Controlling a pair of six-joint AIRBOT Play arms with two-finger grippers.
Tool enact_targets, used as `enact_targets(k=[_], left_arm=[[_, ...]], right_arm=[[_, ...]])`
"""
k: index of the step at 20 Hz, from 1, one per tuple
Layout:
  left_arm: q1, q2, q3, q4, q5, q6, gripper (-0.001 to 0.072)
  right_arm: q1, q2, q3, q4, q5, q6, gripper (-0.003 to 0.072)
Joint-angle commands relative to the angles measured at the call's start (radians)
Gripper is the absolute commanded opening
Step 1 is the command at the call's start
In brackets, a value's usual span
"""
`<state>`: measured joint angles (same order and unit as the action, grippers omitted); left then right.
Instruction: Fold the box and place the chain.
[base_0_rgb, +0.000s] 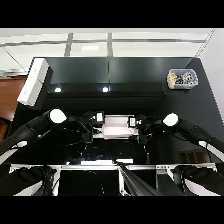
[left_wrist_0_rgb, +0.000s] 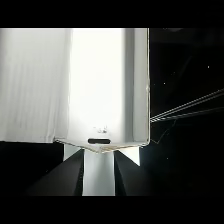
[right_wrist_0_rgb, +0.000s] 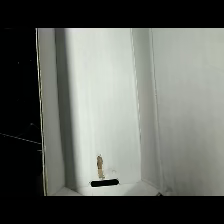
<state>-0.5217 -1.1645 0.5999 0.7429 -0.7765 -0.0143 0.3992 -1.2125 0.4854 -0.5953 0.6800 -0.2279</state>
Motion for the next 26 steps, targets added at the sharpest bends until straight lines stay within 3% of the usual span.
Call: enact_targets(k=[1,5,20,22,23,24,25,26], left_arm=[[0.000,-0.001,0.001,-0.016,0.013,-0.001,0.0216],[0.000,-0.013,0.001,-0.128,0.024,0.000,0.0217],[-0.044,-0.082,0.002,-0.150,0.049,0.000,0.0224],[-0.047,-0.082,0.002,-0.150,0.063,0.011,0.0444],[-0.047,-0.082,0.002,-0.149,0.062,0.012,0.0476],[-0.049,-0.082,0.002,-0.148,0.062,0.013,0.0468],[-0.050,-0.082,0.002,-0.143,0.062,0.013,0.0325],[-0.051,-0.082,0.002,-0.141,0.061,0.014,0.0287]], right_arm=[[0.000,0.000,0.000,0.000,0.000,0.000,0.0095],[0.000,0.000,0.000,0.000,0.000,0.000,0.0095],[0.000,0.000,0.000,0.000,0.000,0.000,0.0095],[0.000,0.000,0.000,0.000,0.000,0.000,0.0095],[0.000,0.000,0.000,0.000,0.000,0.000,0.0095],[0.000,0.000,0.000,0.000,0.000,0.000,0.0094],[0.000,0.000,0.000,0.000,0.000,0.000,0.0094],[0.000,0.000,0.000,0.000,0.000,0.000,0.0095]])
